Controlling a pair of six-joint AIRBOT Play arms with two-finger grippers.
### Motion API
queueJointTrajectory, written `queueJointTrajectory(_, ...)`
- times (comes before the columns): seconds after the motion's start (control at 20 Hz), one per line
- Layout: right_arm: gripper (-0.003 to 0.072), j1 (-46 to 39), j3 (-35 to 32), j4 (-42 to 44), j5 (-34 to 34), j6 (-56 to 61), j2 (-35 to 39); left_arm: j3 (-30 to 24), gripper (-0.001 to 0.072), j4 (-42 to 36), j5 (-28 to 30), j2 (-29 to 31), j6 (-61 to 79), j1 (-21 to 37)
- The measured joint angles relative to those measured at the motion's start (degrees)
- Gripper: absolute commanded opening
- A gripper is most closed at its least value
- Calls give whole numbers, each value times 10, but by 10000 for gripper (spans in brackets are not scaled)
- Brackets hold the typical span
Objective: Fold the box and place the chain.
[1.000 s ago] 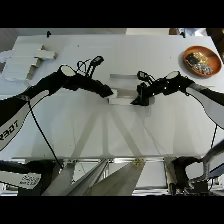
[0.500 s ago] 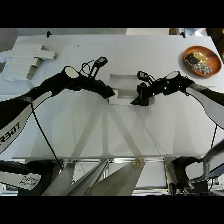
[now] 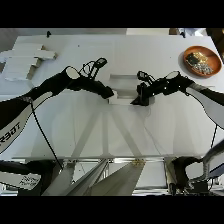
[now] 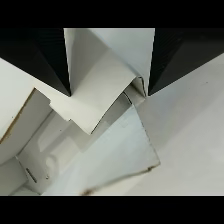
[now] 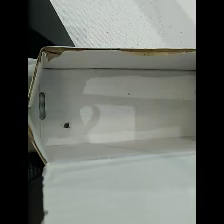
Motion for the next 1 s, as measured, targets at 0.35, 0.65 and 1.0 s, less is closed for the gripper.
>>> queueJointTrajectory(0.35,455,0,0,0,0,0,0,0,514,14,30,0,-12,-1)
queueJointTrajectory(0.65,455,0,0,0,0,0,0,0,515,54,31,0,-16,-5)
queueJointTrajectory(1.0,455,0,0,0,0,0,0,0,488,83,27,1,-13,-6)
